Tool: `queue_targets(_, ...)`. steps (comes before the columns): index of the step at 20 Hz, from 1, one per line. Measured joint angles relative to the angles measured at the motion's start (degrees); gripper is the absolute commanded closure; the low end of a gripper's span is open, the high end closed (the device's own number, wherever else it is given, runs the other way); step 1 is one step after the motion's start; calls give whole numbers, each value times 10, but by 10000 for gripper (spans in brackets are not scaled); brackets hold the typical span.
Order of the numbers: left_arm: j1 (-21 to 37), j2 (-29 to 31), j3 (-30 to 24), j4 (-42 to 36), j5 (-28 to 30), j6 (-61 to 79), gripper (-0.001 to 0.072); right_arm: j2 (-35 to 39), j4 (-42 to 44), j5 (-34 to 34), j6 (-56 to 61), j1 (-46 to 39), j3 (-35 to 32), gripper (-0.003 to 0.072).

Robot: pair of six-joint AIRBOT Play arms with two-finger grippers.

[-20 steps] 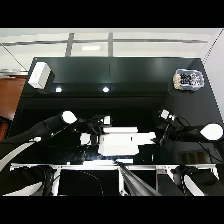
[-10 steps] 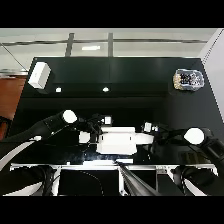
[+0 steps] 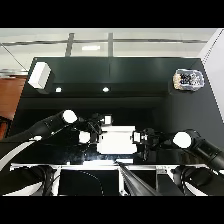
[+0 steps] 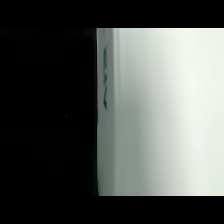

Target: Fold the box and place the chain.

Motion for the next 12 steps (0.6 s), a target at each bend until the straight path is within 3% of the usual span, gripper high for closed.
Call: queue_targets(12, 0, 0, 0, 0, 0, 0, 682, -34, 20, -71, -2, 76, 0, -7)
